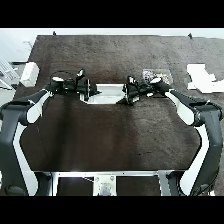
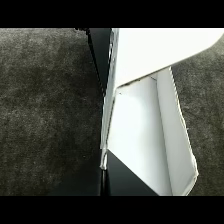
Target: Fold the box and place the chain.
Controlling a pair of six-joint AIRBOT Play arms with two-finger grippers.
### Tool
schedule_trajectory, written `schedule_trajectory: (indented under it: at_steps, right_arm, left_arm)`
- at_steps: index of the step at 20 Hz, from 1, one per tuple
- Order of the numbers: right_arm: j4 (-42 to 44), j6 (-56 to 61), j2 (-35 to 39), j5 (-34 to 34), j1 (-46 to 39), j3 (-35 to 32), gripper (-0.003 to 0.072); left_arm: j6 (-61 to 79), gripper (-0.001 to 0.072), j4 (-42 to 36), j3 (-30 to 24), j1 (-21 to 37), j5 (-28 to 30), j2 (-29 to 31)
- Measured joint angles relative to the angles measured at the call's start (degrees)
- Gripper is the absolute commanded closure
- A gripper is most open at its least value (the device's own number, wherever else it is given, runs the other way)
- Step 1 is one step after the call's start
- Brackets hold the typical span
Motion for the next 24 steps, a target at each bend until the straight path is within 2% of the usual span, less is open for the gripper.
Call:
schedule_trajectory:
  at_steps: [4, 5, 6, 7, 11, 15, 18, 20, 21, 24]
  right_arm:
    - [0.0, 0.0, 0.0, 0.0, 0.0, 0.0, 0.0171]
    - [0.0, 0.0, 0.0, 0.0, 0.0, 0.0, 0.0171]
    - [0.0, 0.0, 0.0, 0.0, 0.0, 0.0, 0.0171]
    - [0.1, 0.0, 0.0, -0.1, 0.0, 0.0, 0.0171]
    - [0.1, 0.0, 0.0, -0.1, 0.0, 0.0, 0.0171]
    - [0.0, 0.0, 0.0, -0.1, 0.0, 0.0, 0.017]
    - [0.0, 0.0, 0.0, -0.1, 0.0, 0.0, 0.0171]
    - [0.0, 0.0, 0.0, -0.1, 0.0, 0.0, 0.017]
    - [0.0, 0.0, 0.0, -0.1, 0.0, 0.0, 0.0171]
    - [0.0, 0.0, 0.0, -0.1, 0.0, 0.0, 0.0171]
  left_arm:
    - [-0.1, 0.0686, -0.1, 0.0, 0.0, -0.2, 0.0]
    - [-0.1, 0.0667, -0.2, 0.0, 0.0, -0.4, 0.0]
    - [-0.1, 0.0478, -0.5, 0.0, 0.0, -0.6, 0.1]
    - [-0.2, 0.0404, -1.4, 0.0, 0.0, -1.3, 0.1]
    - [-0.2, 0.0402, -3.1, 0.0, 0.1, -1.5, 0.5]
    - [-0.1, 0.0402, -5.0, 0.0, 1.2, -6.4, 0.7]
    - [0.0, 0.0404, -8.0, 0.0, 3.6, -13.6, 1.0]
    - [0.0, 0.0668, -9.8, 0.0, 6.1, -18.4, 1.9]
    - [0.0, 0.069, -10.3, 0.0, 7.2, -20.9, 2.6]
    - [0.5, 0.0695, -10.6, 0.0, 9.2, -27.0, 6.1]
